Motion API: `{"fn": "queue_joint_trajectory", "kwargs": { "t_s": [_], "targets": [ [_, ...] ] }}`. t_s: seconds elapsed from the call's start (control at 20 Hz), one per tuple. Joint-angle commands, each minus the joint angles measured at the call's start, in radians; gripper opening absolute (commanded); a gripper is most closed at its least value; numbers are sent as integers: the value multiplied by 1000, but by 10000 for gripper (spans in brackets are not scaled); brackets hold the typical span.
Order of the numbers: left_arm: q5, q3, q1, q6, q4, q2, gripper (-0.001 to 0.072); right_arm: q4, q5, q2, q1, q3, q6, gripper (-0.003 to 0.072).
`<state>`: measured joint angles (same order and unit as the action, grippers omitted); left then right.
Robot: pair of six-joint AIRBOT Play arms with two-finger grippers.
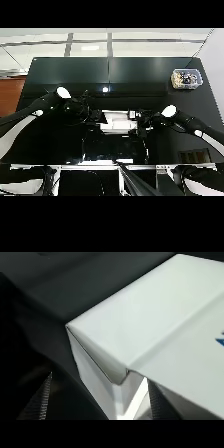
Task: Fold the box and place the chain.
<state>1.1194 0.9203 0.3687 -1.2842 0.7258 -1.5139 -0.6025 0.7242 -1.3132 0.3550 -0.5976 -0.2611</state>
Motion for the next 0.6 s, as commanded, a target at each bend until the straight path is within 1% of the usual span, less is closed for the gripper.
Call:
{"fn": "queue_joint_trajectory", "kwargs": {
  "t_s": [0.0,0.15,0.3,0.45,0.55],
  "targets": [
    [-28,45,44,-133,129,1,689,0,0,0,1,-1,0,236],
    [-27,87,90,-224,214,11,688,0,0,0,1,-1,0,236],
    [-16,127,152,-374,370,18,688,0,-4,0,1,-1,3,236],
    [-23,149,226,-483,467,18,687,0,-4,0,1,-1,3,236],
    [-27,153,279,-565,544,18,667,0,-4,0,1,-1,3,236]
  ]
}}
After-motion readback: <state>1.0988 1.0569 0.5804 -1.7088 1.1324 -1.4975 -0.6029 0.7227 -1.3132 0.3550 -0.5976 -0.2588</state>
